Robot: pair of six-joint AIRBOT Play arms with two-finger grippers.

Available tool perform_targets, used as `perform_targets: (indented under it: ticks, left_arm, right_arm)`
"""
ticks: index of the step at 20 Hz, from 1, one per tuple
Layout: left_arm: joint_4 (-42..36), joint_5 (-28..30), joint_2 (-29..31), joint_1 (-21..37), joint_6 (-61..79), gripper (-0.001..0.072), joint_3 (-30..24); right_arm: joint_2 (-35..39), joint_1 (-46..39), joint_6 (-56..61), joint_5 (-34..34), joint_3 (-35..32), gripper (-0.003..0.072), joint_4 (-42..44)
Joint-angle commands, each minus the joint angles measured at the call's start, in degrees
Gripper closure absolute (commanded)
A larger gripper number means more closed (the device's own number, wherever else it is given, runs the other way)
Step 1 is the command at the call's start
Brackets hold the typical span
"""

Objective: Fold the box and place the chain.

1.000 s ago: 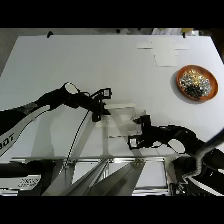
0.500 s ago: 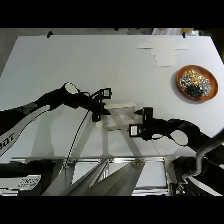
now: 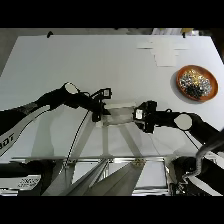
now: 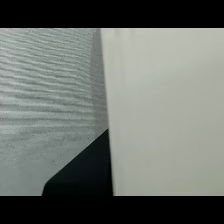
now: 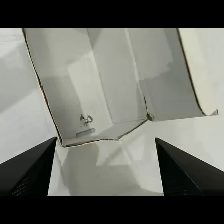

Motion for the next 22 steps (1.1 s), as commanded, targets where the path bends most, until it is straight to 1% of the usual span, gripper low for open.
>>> perform_targets:
  ticks: [1, 3, 8, 11, 12, 14, 19, 21, 22]
  left_arm:
    - [0.0, 0.0, 0.0, 0.02, 0.02, 0.07, -0.04]
    - [0.02, 0.0, 0.02, 0.02, 0.02, 0.07, -0.02]
    - [0.02, 0.0, 0.0, 0.02, 0.02, 0.07, -0.04]
    - [0.02, 0.0, 0.02, 0.02, 0.02, 0.07, -0.02]
    - [0.0, 0.0, 0.0, 0.02, 0.02, 0.07, -0.02]
    - [0.02, -0.02, 0.0, 0.02, 0.02, 0.07, -0.02]
    - [0.0, 0.0, 0.0, 0.02, 0.02, 0.07, -0.02]
    - [0.0, 0.02, 0.02, 0.02, 0.02, 0.07, -0.04]
    - [0.0, 0.0, 0.0, 0.02, 0.02, 0.07, -0.04]
  right_arm:
    - [-3.23, -1.6, -8.48, 2.62, 1.2, 0.0, 7.15]
    - [-5.03, -2.47, -10.16, 3.34, 1.55, 0.0, 9.44]
    - [-9.11, -8.0, -11.54, 9.16, 3.78, 0.0001, 9.99]
    - [-10.82, -9.7, -20.33, 12.57, 4.0, 0.0001, 14.69]
    - [-11.47, -9.81, -22.67, 12.7, 4.0, 0.0001, 16.85]
    - [-13.38, -9.81, -24.68, 13.16, 4.15, 0.0001, 18.6]
    - [-18.95, -9.92, -25.94, 14.95, 6.14, 0.0007, 19.28]
    - [-21.05, -9.92, -26.34, 16.13, 7.34, 0.0035, 19.5]
    - [-21.81, -9.92, -27.52, 16.81, 7.91, 0.0036, 19.87]
